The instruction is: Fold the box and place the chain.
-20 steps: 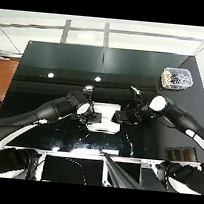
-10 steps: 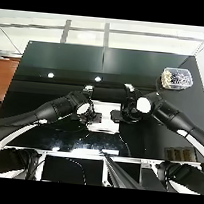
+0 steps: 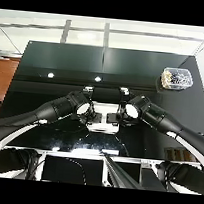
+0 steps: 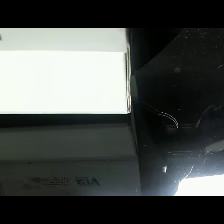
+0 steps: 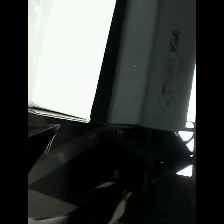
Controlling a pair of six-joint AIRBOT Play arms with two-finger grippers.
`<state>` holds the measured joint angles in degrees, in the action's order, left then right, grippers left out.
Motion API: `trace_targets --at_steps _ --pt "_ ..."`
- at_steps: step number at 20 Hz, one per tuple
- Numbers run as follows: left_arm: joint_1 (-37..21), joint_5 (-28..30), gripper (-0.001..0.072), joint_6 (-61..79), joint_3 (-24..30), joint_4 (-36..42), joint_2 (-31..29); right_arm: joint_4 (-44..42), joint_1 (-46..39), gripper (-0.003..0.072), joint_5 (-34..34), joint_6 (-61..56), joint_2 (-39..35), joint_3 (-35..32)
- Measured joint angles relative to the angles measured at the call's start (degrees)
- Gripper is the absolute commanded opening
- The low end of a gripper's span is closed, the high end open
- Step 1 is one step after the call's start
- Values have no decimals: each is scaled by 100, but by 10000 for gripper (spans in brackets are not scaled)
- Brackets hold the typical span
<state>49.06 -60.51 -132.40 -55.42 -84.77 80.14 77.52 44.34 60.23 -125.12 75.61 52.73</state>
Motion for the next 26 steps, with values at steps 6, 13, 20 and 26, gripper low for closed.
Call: trace_targets --at_steps 6,13,20,26 --pt "0 4 25 -2 0 -2 0 39 28 188 37 -282 111 4" --pt "0 4 25 -2 0 -4 0 57 48 187 103 -354 166 20" --pt "0 0 25 -15 0 -9 0 251 164 187 509 -372 562 492" --pt "0 -13 25 -26 0 2 0 378 227 9 632 -553 691 610"
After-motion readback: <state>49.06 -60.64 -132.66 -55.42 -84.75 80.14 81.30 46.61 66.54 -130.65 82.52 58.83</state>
